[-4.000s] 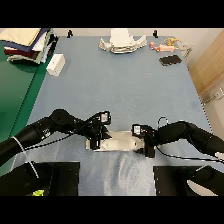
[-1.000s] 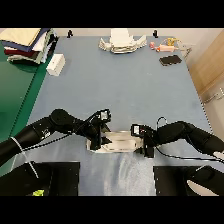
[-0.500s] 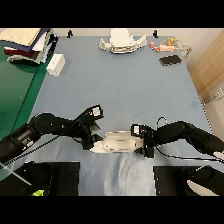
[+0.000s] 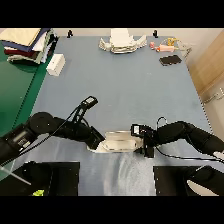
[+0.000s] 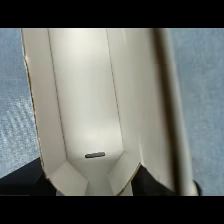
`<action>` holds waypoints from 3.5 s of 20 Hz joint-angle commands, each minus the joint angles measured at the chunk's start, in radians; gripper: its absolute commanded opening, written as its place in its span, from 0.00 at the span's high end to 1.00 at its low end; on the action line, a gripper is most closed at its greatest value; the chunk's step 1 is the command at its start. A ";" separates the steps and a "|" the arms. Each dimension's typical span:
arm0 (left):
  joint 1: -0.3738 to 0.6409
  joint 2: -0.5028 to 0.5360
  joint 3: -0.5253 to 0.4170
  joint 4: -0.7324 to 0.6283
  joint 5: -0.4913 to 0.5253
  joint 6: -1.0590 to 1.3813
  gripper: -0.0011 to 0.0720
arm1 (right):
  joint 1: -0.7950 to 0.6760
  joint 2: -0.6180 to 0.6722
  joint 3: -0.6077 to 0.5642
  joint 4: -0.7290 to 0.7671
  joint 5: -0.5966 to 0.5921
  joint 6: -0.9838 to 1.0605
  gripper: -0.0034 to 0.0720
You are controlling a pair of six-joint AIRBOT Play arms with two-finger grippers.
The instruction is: Fold the box.
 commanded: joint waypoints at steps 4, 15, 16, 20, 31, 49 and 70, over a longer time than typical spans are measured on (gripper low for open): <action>0.056 -0.259 0.172 -0.140 -0.007 -0.051 0.97 | 0.000 0.000 0.000 0.000 0.000 0.000 0.16; 0.134 -0.558 0.178 -0.216 -0.117 -0.074 0.97 | 0.000 0.000 0.000 0.000 0.000 0.000 0.16; 0.134 -0.575 0.178 -0.216 -0.135 -0.073 0.97 | 0.000 0.000 0.000 0.000 0.000 0.000 0.16; 0.132 -0.622 0.178 -0.219 -0.171 -0.062 0.97 | 0.000 0.000 0.000 0.000 0.000 0.000 0.16; 0.140 -0.525 0.254 -0.236 -0.137 0.161 0.97 | 0.000 0.000 0.000 0.000 0.000 0.000 0.16; 0.118 0.151 -0.117 0.186 -0.045 0.577 0.05 | 0.000 0.000 0.000 -0.019 0.000 0.000 0.16; -0.117 -0.200 -0.138 -0.105 0.281 1.123 0.68 | 0.000 0.000 0.000 -0.023 0.000 0.000 0.16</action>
